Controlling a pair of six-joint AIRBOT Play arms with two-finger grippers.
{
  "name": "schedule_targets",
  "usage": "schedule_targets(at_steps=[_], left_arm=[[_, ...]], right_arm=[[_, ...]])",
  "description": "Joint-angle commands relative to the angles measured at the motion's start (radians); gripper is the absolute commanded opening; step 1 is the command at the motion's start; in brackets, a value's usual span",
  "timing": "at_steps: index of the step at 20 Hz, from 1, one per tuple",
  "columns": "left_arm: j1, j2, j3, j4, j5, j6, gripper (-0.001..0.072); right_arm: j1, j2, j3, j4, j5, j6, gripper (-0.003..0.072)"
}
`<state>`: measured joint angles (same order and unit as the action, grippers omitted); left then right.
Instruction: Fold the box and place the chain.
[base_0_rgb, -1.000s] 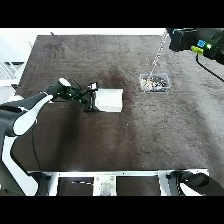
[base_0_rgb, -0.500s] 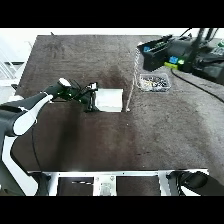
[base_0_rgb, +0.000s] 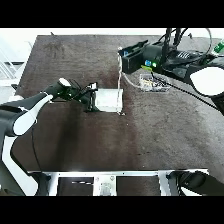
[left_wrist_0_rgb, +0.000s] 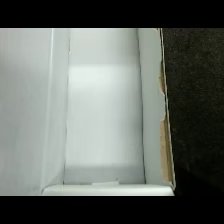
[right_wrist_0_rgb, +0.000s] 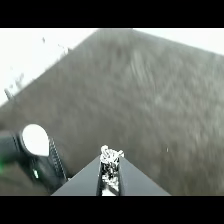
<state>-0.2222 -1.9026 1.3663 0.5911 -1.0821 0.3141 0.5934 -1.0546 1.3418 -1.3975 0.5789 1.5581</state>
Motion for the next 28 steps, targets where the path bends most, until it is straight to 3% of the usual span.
schedule_targets(at_steps=[1,11,17,20,22,28], left_arm=[[0.000,0.000,0.001,0.000,0.000,0.000,0.0465],[0.000,0.000,0.001,0.000,0.000,0.000,0.0465],[0.000,0.000,0.001,0.000,0.000,0.000,0.0465],[0.000,0.000,0.001,0.000,0.000,0.000,0.0465],[0.000,0.000,0.001,0.000,0.000,0.000,0.0465],[0.000,0.000,0.001,0.000,0.000,0.000,0.0465]], right_arm=[[0.015,-0.004,0.030,0.019,-0.120,0.000,0.0009],[0.016,-0.005,0.069,-0.009,-0.274,0.000,0.0009],[0.016,-0.005,0.066,-0.010,-0.242,0.000,0.0009],[0.015,-0.005,0.050,-0.019,-0.165,0.000,0.0009],[0.015,-0.006,0.018,-0.020,-0.112,0.000,0.0009],[-0.002,-0.006,-0.119,-0.027,-0.105,0.019,0.0008]])
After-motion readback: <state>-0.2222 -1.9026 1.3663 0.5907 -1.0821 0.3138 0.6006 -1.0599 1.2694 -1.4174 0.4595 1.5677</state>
